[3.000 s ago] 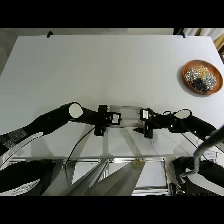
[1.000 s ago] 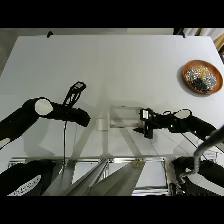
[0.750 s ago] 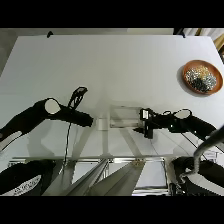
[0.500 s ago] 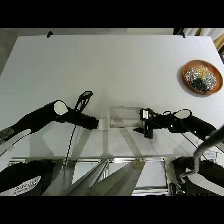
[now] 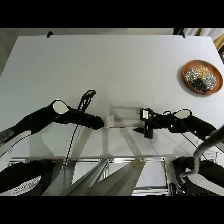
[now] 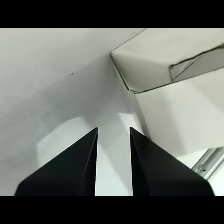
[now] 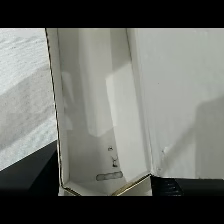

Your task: Fold the box and place the chain.

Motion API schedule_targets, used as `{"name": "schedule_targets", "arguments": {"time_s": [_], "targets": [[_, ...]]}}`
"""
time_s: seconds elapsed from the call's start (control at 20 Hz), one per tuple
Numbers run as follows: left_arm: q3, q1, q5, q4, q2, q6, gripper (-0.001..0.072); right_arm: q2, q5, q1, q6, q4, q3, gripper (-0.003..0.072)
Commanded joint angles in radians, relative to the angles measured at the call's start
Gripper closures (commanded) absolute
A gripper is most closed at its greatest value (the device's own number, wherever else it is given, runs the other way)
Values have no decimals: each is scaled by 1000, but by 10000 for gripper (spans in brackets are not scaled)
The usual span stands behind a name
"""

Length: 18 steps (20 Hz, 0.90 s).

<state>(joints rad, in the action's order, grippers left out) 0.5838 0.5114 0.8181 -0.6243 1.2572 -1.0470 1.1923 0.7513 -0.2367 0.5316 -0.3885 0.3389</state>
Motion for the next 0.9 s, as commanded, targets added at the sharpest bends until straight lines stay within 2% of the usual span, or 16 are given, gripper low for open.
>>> {"name": "schedule_targets", "arguments": {"time_s": [0.0,0.05,0.1,0.85], "targets": [[0,4,5,41,-26,19,476,0,0,-1,0,0,0,279],[0,7,4,48,-27,19,474,0,0,-1,0,0,0,279],[0,9,4,53,-26,19,428,0,0,-1,0,0,0,279],[27,49,-33,91,-27,37,416,0,0,-1,0,0,0,279]]}}
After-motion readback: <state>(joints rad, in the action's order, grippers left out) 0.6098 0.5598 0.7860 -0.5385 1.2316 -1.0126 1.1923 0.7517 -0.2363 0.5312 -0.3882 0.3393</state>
